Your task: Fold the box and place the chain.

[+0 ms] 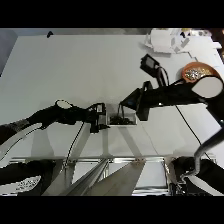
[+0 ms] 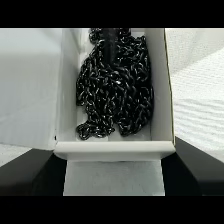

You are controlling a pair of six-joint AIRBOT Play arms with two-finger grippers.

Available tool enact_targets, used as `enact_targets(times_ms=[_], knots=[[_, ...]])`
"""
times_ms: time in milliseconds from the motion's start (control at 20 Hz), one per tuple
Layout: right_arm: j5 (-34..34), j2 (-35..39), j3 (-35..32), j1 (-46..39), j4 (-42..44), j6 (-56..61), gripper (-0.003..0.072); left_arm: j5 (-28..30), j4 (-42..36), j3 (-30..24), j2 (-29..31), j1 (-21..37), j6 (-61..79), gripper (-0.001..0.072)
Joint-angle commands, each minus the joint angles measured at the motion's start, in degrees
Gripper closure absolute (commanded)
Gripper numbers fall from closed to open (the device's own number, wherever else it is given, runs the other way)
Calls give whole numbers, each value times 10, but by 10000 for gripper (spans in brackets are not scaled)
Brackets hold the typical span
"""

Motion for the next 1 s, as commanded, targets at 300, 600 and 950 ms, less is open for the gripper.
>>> enact_targets(times_ms=[300, 600, 950], knots=[[2, -137, 12, 49, -128, 111, 670, 0, 0, 0, 0, 0, 0, 501], [15, -138, 20, 76, -165, 111, 455, 0, 0, 0, 0, 0, 0, 501], [89, -141, 189, 44, -232, 31, 673, 0, 0, 0, 0, 0, 0, 501]])
